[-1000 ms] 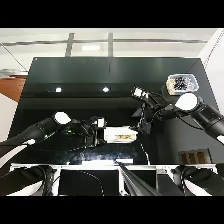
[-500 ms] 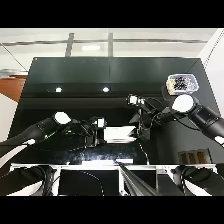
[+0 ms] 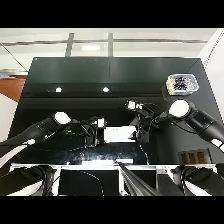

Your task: Fold the box and place the chain.

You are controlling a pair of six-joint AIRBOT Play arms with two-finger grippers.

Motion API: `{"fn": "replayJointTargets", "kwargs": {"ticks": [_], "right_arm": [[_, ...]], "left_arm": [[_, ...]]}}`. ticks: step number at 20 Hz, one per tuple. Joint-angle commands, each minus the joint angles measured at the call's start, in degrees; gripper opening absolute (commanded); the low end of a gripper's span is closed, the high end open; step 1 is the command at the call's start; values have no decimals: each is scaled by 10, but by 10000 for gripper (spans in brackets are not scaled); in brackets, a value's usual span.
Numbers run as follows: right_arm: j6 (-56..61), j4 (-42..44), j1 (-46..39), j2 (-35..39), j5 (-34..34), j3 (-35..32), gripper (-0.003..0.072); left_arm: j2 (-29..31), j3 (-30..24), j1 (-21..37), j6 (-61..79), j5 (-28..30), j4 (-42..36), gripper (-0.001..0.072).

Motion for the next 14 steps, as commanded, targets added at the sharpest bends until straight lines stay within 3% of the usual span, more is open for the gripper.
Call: {"fn": "replayJointTargets", "kwargs": {"ticks": [1, 2, 3, 4, 14], "right_arm": [[-9, -9, 22, 0, -35, -3, 535], [-9, -10, 24, 0, -39, -3, 485], [-9, -14, 24, 0, -39, -3, 333], [-9, -18, 24, 0, -38, -3, 310], [-8, -17, 24, 0, -30, -3, 309]], "left_arm": [[0, 0, 0, 0, 0, 0, 593], [0, 0, 0, 0, 0, 0, 593], [0, 0, 0, 0, 0, 0, 593], [0, 0, 0, 0, 0, 0, 593], [0, 0, 0, 0, 0, 0, 593]]}}
